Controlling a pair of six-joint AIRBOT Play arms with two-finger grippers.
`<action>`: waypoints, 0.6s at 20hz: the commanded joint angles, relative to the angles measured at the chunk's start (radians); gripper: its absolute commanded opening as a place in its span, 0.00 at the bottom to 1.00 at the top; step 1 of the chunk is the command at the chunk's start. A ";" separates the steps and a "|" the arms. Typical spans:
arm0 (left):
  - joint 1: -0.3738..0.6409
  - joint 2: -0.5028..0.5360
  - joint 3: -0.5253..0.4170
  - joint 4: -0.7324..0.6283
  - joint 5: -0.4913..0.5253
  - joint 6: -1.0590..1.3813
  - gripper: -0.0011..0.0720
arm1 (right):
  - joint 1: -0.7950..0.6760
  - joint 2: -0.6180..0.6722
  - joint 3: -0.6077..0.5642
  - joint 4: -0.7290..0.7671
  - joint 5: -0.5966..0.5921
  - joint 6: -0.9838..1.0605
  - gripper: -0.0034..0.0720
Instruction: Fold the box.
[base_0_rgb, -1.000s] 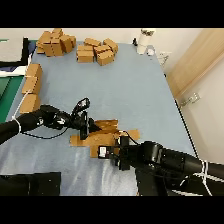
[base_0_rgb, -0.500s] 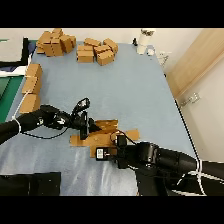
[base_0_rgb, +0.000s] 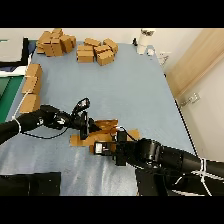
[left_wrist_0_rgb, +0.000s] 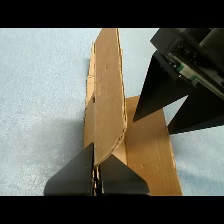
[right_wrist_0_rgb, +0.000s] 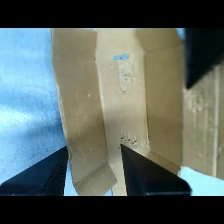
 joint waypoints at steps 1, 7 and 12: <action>0.001 0.000 0.000 0.000 0.000 0.000 0.03 | 0.001 0.006 0.008 0.005 -0.007 0.042 0.67; 0.001 0.000 0.000 0.000 0.000 0.000 0.03 | -0.001 0.006 0.008 -0.003 -0.025 0.048 1.00; 0.001 0.000 0.000 0.000 0.000 0.000 0.03 | -0.118 0.015 0.006 0.006 -0.014 0.053 1.00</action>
